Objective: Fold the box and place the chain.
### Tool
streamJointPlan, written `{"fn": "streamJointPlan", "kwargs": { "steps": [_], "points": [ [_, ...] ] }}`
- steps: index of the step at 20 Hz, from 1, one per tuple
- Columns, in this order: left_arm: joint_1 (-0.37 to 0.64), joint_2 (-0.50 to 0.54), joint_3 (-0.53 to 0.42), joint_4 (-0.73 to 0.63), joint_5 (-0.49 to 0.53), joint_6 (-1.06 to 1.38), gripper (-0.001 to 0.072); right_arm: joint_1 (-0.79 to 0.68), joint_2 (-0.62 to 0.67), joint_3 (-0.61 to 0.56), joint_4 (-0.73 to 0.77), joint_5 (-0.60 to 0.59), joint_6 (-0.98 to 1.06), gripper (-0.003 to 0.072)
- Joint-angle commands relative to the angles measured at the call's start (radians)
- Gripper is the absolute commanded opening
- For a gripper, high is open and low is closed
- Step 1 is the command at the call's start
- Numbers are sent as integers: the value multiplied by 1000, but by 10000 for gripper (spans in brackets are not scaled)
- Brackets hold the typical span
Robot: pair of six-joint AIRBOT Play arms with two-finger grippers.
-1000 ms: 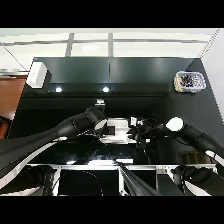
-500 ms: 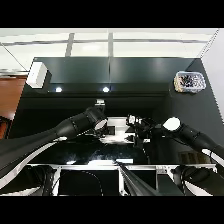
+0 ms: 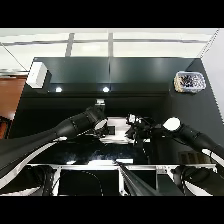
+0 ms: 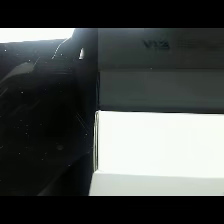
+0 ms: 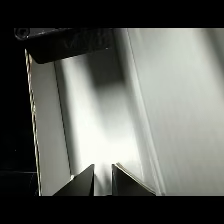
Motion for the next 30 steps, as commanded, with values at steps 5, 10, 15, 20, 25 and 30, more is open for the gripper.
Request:
{"fn": "streamJointPlan", "kwargs": {
  "steps": [5, 10, 15, 20, 25, 30],
  "points": [
    [1, 0, 0, 0, -2, 0, 25, -207, 194, 1, -202, 179, 396, 9],
    [0, 0, 0, 0, -2, 0, 25, -561, 306, -3, -311, 288, 802, 9],
    [1, 0, 0, 0, -2, 0, 25, -700, 298, -165, -258, 201, 1154, 9],
    [0, 0, 0, -1, -2, 0, 25, -663, 211, -282, -149, 225, 1135, 9],
    [1, 0, 0, 0, -2, 0, 25, -486, 123, -275, 74, 182, 1006, 9],
    [0, 0, 0, 0, -2, 0, 25, -426, 85, -183, 125, 242, 952, 10]
  ]
}}
